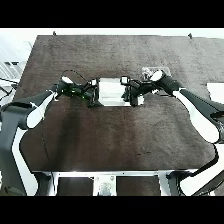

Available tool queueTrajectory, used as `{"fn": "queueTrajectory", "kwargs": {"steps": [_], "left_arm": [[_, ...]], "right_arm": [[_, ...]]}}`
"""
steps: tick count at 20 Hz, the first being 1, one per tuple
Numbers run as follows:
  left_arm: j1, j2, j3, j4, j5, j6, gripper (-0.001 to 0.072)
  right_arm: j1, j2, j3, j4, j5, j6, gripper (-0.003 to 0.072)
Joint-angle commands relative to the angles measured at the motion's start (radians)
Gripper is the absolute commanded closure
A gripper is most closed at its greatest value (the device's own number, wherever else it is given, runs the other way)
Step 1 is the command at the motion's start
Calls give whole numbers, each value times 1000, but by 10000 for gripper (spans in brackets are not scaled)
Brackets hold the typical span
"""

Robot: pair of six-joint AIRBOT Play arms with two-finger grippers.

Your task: Fold the box and place the chain.

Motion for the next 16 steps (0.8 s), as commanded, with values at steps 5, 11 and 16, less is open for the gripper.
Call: {"fn": "queueTrajectory", "kwargs": {"steps": [5,11,16], "left_arm": [[-1,0,0,-1,0,-1,433],[-1,0,0,-1,0,-2,433],[-1,0,0,-1,0,-2,433]], "right_arm": [[14,-22,0,23,-39,1,450],[13,-23,0,22,-58,1,129],[11,-23,0,-5,-56,2,177]]}}
